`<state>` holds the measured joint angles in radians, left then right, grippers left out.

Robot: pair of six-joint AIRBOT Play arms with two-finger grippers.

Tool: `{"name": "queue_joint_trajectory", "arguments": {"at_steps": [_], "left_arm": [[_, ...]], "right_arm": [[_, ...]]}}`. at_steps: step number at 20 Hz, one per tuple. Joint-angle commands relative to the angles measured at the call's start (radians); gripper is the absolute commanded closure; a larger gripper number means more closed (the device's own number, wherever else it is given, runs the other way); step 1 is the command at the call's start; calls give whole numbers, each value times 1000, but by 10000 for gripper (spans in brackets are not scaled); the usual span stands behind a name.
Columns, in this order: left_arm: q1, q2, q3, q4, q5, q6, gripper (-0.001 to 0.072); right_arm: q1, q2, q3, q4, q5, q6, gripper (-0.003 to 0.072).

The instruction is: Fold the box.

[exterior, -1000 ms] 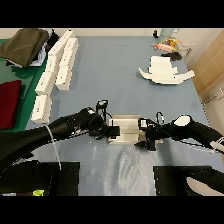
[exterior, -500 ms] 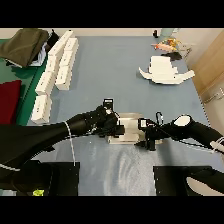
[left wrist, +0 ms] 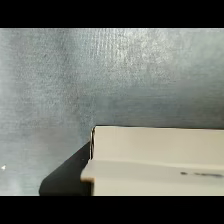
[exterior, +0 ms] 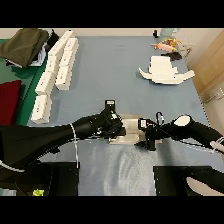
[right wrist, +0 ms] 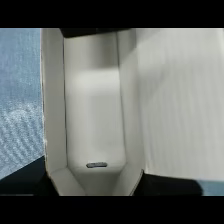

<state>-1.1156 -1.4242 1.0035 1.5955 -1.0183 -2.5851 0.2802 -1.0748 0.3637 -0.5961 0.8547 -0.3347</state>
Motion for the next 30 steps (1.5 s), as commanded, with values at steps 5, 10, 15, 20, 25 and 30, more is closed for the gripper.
{"name": "queue_joint_trajectory", "arguments": {"at_steps": [5,10,15,20,25,30], "left_arm": [[-10,1,1,5,-32,-30,93],[-5,5,7,8,-32,-30,96],[-5,5,7,10,-37,-13,619],[-5,5,7,10,-25,5,524],[-5,6,31,5,-85,-23,15],[-5,85,186,65,-375,111,16]], "right_arm": [[0,0,1,1,0,3,167],[0,0,1,1,0,3,167],[0,0,1,1,0,3,167],[0,0,1,1,0,3,167],[0,0,1,1,0,3,167],[0,0,1,1,0,3,167]]}}
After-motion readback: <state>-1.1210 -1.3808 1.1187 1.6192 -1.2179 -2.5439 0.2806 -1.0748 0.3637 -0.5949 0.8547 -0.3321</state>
